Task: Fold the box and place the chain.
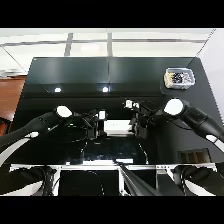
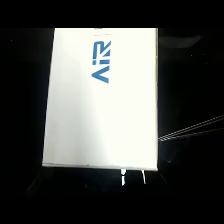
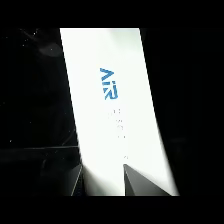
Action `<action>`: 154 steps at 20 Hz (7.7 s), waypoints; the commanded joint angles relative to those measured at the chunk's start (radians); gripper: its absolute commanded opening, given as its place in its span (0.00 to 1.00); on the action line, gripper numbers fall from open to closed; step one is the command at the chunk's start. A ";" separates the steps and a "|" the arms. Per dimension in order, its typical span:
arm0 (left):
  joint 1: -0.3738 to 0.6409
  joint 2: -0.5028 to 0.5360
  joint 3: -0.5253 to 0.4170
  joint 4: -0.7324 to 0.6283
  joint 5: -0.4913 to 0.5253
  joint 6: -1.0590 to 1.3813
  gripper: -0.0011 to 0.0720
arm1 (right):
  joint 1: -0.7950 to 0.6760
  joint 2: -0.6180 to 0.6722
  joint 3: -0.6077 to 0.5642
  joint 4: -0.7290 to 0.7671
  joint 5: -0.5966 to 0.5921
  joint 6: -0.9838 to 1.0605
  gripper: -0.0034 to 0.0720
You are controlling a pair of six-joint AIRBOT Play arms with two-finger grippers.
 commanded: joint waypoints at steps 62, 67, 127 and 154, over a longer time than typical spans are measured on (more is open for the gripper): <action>-0.179 -0.146 0.352 0.097 -0.053 -0.517 0.99 | -0.689 0.172 -0.018 -0.084 0.284 0.641 0.07; -0.180 -0.150 0.352 0.097 -0.084 -0.517 0.99 | -0.689 0.172 -0.018 -0.084 0.271 0.629 0.07; 0.814 -0.306 1.188 0.448 -0.567 -1.582 0.05 | -0.341 0.147 -0.030 0.110 -0.378 0.570 0.07; 0.632 0.612 0.016 0.526 -0.074 -1.317 0.06 | -0.309 0.120 -0.030 0.010 -0.598 0.570 0.07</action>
